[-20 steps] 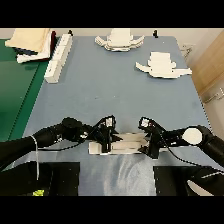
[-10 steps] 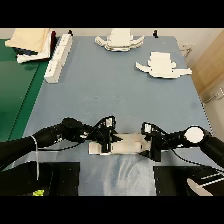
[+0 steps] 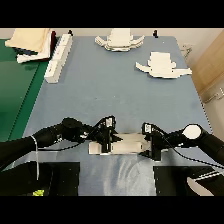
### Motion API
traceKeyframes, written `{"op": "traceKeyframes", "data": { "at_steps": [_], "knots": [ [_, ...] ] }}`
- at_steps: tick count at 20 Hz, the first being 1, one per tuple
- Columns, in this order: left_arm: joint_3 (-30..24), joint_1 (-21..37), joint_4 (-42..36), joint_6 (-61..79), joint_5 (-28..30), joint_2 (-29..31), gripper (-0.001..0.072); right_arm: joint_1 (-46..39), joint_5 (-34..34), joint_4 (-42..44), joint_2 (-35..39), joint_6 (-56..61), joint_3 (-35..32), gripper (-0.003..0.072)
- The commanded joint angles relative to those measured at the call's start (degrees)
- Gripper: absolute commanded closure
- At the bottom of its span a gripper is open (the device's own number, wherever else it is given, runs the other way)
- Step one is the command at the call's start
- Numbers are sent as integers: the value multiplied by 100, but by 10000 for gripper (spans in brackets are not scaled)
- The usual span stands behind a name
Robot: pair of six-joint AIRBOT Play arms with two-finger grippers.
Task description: Fold the box.
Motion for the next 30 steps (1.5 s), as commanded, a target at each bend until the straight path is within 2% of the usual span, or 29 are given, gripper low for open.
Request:
{"op": "traceKeyframes", "data": {
  "at_steps": [1, 5, 8, 14, 16, 19, 22, 28, 30],
  "knots": [
    [4, 4, 2, 2, 0, 4, 693, -13, -81, 103, -136, -216, -2, -24],
    [4, 4, 2, 2, 2, 4, 693, 11, -101, 212, -323, -452, -2, -24],
    [4, 4, 2, 2, 0, 4, 693, 122, -131, 149, -363, -455, -4, 44],
    [7, 4, 2, 2, 0, 4, 693, 120, -146, 120, -363, -450, -83, 52],
    [7, 4, 2, 2, 0, 4, 693, 120, -146, 129, -361, -450, -98, 108],
    [4, 4, 2, 2, 0, 4, 693, 120, -179, 120, -361, -450, -98, 108],
    [4, 4, 2, 2, 2, 4, 693, 136, -173, 118, -361, -450, -98, 163],
    [4, 4, 2, 2, 0, 4, 693, 334, -229, 11, -354, -446, -98, 156],
    [7, 4, 2, 2, 2, 4, 693, 332, -229, 9, -337, -446, -98, 92]
  ]
}}
